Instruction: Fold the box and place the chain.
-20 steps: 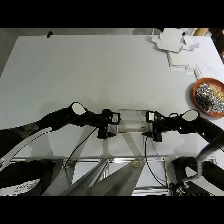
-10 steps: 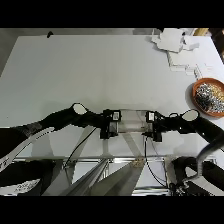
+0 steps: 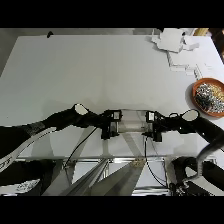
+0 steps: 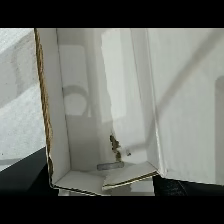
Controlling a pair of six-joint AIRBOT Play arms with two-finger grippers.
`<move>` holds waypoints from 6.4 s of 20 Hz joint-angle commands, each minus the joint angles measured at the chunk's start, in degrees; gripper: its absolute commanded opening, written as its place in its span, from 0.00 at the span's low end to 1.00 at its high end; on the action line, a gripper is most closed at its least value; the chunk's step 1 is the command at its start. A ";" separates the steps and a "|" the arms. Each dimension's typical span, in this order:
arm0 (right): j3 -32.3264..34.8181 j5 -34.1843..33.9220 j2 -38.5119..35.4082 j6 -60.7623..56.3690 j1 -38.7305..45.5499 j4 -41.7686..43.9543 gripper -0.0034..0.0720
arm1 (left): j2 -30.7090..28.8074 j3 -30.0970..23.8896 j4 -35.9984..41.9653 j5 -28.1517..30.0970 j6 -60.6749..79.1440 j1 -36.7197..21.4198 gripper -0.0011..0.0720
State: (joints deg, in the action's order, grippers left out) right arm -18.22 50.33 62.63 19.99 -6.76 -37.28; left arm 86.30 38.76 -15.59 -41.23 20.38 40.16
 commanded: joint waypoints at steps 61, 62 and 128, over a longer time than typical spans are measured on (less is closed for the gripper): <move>-0.04 2.43 -25.66 -44.04 -0.02 -22.88 0.93 | 0.04 -0.02 1.81 -0.15 3.63 0.63 0.31; -0.02 3.26 -27.28 -46.47 -0.02 -24.15 0.89 | 0.04 -0.02 1.81 -0.13 3.63 0.63 0.31; -2.14 7.37 -19.52 -37.29 -3.30 -19.91 0.12 | 0.02 -0.02 1.84 -0.15 3.63 0.63 0.31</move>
State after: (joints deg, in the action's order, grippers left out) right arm -20.38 55.66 49.45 -4.16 -11.64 -50.63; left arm 86.37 38.74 -13.65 -41.19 23.94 40.82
